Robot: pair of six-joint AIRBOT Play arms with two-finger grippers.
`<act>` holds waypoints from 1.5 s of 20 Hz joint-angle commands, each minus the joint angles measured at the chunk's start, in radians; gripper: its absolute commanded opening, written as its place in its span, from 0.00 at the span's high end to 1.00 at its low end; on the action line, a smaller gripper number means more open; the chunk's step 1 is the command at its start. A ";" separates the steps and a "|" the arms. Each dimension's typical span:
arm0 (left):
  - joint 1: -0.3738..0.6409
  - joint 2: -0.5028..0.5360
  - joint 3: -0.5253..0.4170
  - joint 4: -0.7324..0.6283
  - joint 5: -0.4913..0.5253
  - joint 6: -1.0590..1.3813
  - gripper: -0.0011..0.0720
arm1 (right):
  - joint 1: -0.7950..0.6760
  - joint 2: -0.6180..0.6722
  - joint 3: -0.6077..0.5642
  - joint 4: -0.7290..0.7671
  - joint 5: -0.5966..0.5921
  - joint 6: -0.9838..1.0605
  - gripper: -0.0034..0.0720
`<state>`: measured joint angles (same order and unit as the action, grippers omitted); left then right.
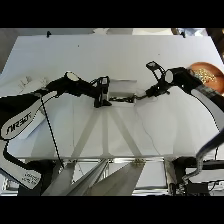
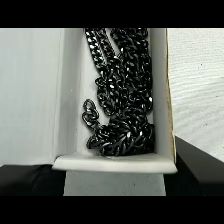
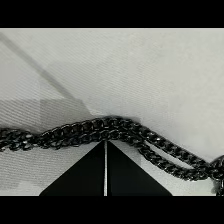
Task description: Fold the box and place the chain.
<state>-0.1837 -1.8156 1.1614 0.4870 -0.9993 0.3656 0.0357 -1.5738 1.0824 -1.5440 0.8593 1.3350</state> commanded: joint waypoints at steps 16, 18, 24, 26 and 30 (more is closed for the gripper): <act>0.001 0.001 0.000 0.000 0.000 0.000 0.30 | 0.024 0.076 0.002 -0.030 0.017 -0.265 0.33; 0.001 0.001 0.000 0.000 0.000 0.000 0.30 | 0.024 0.060 0.002 -0.030 0.027 -0.269 0.33; 0.001 0.001 0.000 0.000 0.000 0.000 0.30 | 0.024 -0.030 0.002 -0.030 0.037 -0.290 0.33; 0.001 0.001 0.000 0.000 0.000 0.000 0.30 | 0.024 -0.042 0.002 -0.031 0.033 -0.290 0.51; 0.001 0.001 0.000 0.000 0.000 0.000 0.30 | 0.024 -0.041 0.002 -0.031 0.032 -0.290 0.94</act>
